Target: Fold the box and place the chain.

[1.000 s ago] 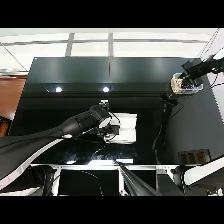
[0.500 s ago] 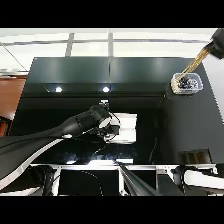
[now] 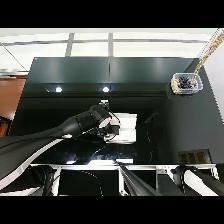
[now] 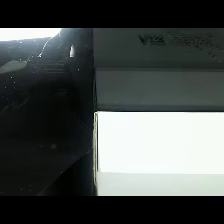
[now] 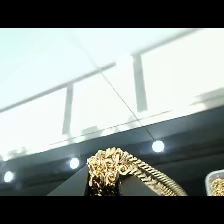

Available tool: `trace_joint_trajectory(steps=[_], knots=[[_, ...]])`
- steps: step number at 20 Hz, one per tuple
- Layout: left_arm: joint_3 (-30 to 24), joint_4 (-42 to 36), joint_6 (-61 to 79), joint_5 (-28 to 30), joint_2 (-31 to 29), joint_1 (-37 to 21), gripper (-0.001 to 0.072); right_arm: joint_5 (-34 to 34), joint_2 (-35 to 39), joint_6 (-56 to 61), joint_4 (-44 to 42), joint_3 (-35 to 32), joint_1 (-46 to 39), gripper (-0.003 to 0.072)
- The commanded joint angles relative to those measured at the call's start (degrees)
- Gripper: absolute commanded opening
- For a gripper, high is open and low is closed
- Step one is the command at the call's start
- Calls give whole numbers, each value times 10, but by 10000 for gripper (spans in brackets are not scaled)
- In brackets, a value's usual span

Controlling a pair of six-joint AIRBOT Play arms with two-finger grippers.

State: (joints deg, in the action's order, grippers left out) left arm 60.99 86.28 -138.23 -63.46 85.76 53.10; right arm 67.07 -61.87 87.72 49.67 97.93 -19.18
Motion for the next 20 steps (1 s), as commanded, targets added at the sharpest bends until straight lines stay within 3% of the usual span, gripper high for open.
trace_joint_trajectory(steps=[1, 9, 20], knots=[[0, 0, 0, 0, 0, 0, 27, 80, 47, -56, -26, -4, 14, 2], [0, 0, 0, 0, 0, 0, 27, 196, 101, -109, -26, -101, 168, 2], [0, 0, 0, 0, 0, 0, 27, 215, 101, -137, -92, -232, 316, 2]])
